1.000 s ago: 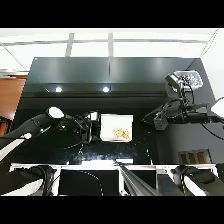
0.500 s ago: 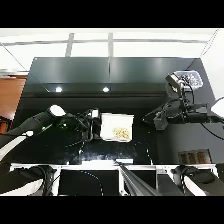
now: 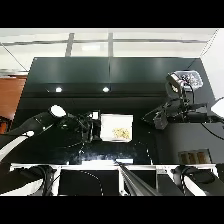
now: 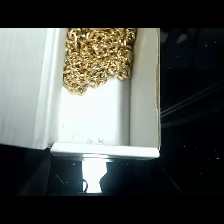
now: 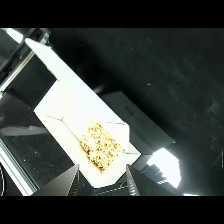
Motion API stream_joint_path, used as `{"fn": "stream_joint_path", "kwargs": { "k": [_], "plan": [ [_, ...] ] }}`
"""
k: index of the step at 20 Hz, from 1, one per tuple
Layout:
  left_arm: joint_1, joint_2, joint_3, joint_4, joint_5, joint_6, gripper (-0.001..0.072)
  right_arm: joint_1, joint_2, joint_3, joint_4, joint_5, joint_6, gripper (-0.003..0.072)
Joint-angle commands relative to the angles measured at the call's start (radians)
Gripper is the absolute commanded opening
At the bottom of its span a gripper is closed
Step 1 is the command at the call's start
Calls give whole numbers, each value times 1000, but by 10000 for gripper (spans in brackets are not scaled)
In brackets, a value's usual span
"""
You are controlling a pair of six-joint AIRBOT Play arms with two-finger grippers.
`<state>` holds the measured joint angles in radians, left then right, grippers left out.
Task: Fold the box and place the chain.
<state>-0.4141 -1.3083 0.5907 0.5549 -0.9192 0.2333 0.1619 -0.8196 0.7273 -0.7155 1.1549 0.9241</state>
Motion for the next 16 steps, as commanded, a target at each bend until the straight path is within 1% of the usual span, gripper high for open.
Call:
{"fn": "stream_joint_path", "kwargs": {
  "k": [1, 5, 8, 14, 15, 16],
  "plan": [
    [-7, 0, 1, 10, 5, 0, 710, 0, 0, 0, 0, -8, 0, 378],
    [-13, 0, 1, 10, 14, -5, 710, 0, 0, -1, 0, -8, 0, 378],
    [-33, 0, 2, 11, 51, -33, 709, 0, 0, -2, 0, -8, 0, 378],
    [-35, 0, 2, 14, 48, -32, 705, 0, 0, -5, 0, -8, 0, 379],
    [-35, 0, 2, 14, 48, -32, 675, 0, 0, -5, 0, -8, 0, 379],
    [-35, 0, 2, 14, 48, -32, 588, 0, 0, -5, 0, -8, 0, 378]
  ]
}}
